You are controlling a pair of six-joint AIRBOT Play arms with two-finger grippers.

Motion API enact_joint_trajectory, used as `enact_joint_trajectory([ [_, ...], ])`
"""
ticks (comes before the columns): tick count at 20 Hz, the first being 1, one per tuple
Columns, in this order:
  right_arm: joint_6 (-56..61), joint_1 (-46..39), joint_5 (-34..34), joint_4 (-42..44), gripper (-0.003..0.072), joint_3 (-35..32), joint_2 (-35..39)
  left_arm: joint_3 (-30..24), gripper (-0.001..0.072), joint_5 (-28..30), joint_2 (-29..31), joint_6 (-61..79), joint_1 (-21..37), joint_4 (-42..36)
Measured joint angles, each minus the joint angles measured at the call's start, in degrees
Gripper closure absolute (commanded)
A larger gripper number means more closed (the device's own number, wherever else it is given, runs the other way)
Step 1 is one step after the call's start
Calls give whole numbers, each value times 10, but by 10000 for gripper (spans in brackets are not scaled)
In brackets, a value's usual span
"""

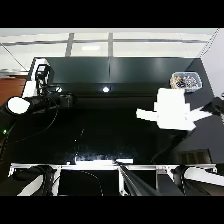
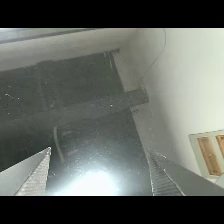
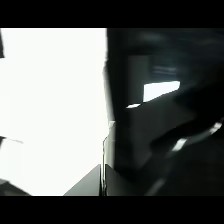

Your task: Fold the box and place the chain.

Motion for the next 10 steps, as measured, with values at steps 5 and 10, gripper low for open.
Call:
enact_joint_trajectory([
  [5, 55, 163, -46, 58, 674, -89, 66, 0, 1, -12, 0, 0, -5, -5],
  [10, 22, 337, -234, 137, 675, -260, 219, 0, 1, -37, 0, 0, -6, -12],
])
